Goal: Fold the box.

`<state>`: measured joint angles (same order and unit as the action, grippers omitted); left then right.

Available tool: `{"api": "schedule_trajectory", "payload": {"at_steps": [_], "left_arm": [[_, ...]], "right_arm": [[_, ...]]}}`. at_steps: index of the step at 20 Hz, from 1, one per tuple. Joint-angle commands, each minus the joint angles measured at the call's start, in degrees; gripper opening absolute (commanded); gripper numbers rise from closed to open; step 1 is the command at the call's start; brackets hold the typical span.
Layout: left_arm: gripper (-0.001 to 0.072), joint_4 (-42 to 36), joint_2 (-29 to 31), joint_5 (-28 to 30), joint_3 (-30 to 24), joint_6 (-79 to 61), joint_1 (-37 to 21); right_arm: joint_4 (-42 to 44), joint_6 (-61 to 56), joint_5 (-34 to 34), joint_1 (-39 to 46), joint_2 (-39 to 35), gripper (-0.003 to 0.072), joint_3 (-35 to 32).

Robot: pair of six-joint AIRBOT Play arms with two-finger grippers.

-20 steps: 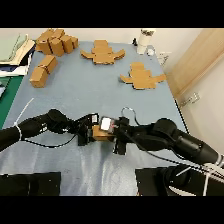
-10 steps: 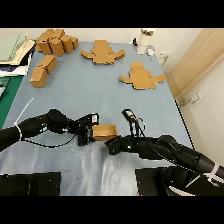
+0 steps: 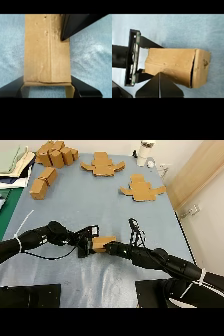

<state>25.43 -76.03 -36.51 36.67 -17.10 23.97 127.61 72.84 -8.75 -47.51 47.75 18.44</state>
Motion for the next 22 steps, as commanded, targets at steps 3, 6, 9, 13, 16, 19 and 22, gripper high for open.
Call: {"api": "schedule_trajectory", "payload": {"at_steps": [3,6,9,13,16,19,22], "left_arm": [[0.0462,0.02,0.0,0.02,0.04,0.0,-0.02],[0.0462,0.02,0.0,0.0,0.04,0.0,-0.02],[0.0462,0.0,0.0,0.0,0.04,0.0,-0.02],[0.0462,0.02,0.0,0.0,0.04,0.0,-0.02],[0.0462,0.02,0.0,0.0,0.04,0.0,-0.02],[0.0462,0.02,0.0,0.02,0.04,-0.02,-0.02],[0.0462,0.0,0.0,0.02,0.04,0.0,-0.02]], "right_arm": [[-0.35,-0.85,-0.09,-0.15,0.87,0.0002,-0.07],[-0.52,-0.85,-0.35,-0.15,1.49,0.0002,-0.07],[-0.87,-0.83,-0.09,-0.37,1.22,0.0002,-0.04],[-11.02,-0.83,-1.38,-0.26,-4.57,0.0003,1.16],[-19.1,-1.57,-7.56,3.52,-8.87,0.0003,2.71],[-28.74,-6.93,-26.25,13.27,-5.86,0.0003,7.15],[-32.74,-10.05,-38.1,22.97,1.73,0.0004,13.79]]}}
